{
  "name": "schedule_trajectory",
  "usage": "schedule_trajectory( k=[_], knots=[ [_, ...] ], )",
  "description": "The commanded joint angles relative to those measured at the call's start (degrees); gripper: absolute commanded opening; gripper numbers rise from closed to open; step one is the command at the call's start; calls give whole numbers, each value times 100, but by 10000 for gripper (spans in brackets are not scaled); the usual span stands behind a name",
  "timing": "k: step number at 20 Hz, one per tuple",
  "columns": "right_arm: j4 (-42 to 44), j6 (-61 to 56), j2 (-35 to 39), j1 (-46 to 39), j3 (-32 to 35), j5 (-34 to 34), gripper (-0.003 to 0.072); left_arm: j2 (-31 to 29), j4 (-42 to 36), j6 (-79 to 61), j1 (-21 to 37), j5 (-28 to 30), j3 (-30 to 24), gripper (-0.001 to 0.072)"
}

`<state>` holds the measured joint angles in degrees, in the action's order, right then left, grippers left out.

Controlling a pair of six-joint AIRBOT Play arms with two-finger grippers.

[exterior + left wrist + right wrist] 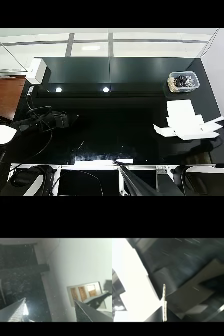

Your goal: Fold the box and place the chain.

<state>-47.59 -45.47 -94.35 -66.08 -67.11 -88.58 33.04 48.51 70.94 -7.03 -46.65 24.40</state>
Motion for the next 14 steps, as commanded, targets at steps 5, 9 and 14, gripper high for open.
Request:
schedule_trajectory(
  k=[5, 9, 14],
  knots=[
    [1458, 116, 1381, 675, 1408, 754, 8, 2, 0, 0, -2, -37, -2, 706],
    [2498, -260, 2481, 1397, 2841, 1727, 8, 2, -22, 0, -2, -26, -2, 706],
    [3407, -232, 3665, 3027, 4363, 2468, 8, 4, -168, 0, -4, 11, -2, 706]
  ],
)
